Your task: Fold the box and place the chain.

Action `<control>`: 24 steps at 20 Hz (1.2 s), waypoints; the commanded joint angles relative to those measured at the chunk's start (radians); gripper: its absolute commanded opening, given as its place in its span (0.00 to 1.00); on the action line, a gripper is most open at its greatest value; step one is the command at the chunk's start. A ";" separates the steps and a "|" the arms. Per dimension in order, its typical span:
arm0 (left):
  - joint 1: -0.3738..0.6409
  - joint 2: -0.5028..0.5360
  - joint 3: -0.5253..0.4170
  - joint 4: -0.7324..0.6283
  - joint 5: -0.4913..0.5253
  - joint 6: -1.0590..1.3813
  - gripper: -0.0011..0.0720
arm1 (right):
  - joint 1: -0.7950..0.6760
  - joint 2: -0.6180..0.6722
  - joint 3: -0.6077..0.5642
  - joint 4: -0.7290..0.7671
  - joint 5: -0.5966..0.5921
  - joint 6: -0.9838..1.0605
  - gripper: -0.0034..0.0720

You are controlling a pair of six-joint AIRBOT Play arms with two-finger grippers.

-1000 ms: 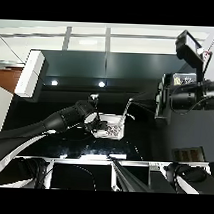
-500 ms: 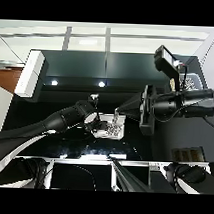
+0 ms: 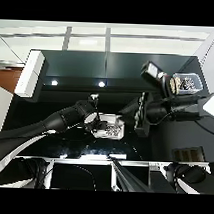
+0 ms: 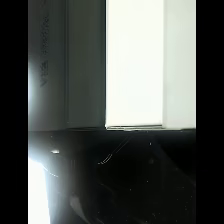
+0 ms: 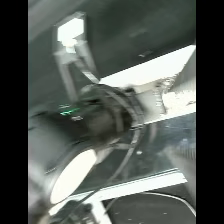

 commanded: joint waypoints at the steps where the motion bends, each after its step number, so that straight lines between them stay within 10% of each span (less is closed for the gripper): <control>1: 0.000 -0.001 0.000 0.002 0.001 0.015 0.06 | -0.002 0.000 -0.055 -0.060 -0.010 0.029 0.72; 10: 0.000 0.000 0.005 -0.002 -0.001 -0.069 0.06 | -0.215 0.002 -0.050 -0.147 0.002 0.055 0.72; 14: 0.001 0.008 0.056 -0.016 -0.057 -0.050 0.78 | -0.232 0.002 -0.050 -0.148 0.003 0.055 0.72; 24: 0.108 0.267 0.082 0.026 -0.352 0.844 0.78 | -0.232 0.002 -0.050 -0.166 0.029 0.066 0.72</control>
